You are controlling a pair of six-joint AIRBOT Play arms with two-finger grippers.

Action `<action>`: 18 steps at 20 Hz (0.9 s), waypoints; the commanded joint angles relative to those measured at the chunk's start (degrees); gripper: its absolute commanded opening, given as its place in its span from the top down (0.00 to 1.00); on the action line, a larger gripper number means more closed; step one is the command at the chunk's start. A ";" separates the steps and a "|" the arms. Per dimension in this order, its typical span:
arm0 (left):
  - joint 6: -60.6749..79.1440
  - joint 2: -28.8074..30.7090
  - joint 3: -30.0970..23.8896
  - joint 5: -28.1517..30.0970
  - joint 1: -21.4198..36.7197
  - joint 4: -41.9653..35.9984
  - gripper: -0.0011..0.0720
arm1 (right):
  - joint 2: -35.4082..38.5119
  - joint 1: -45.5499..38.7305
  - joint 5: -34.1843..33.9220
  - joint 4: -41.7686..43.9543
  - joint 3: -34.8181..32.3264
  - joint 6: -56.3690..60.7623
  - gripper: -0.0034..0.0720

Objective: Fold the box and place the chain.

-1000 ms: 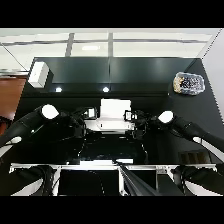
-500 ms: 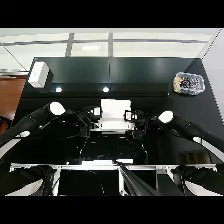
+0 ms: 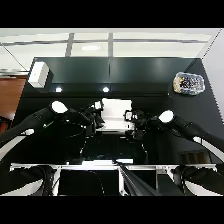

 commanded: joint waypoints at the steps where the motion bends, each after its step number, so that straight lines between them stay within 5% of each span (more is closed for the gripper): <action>1: 0.28 -1.11 0.07 -0.11 -0.72 -2.49 0.69 | 0.00 0.02 -0.07 0.04 -0.02 0.02 0.69; 3: 0.66 -1.11 0.07 0.31 -0.96 -2.49 0.65 | 0.00 0.02 -0.07 0.02 -0.02 0.02 0.69; 4: 1.55 -1.11 0.07 0.70 -0.98 -2.49 0.39 | 0.00 0.02 -0.09 0.04 -0.02 0.02 0.69; 5: 1.46 -1.11 0.07 1.44 -0.96 -2.47 0.27 | 0.00 0.02 -0.09 0.04 -0.02 0.02 0.69; 7: 1.51 -1.11 0.09 1.44 -0.96 -2.47 0.50 | 0.00 0.02 -0.09 0.04 -0.02 0.02 0.69; 11: 0.87 -0.24 0.20 1.40 -0.90 0.04 0.53 | 0.00 0.02 -0.09 0.04 -0.02 0.02 0.69; 13: -2.73 1.97 1.07 0.66 -0.59 5.66 0.95 | 0.00 0.02 -0.09 0.04 -0.02 0.02 0.69; 18: -25.53 13.31 3.17 -2.58 6.51 20.09 0.95 | 0.00 0.02 -0.09 0.04 -0.02 0.02 0.69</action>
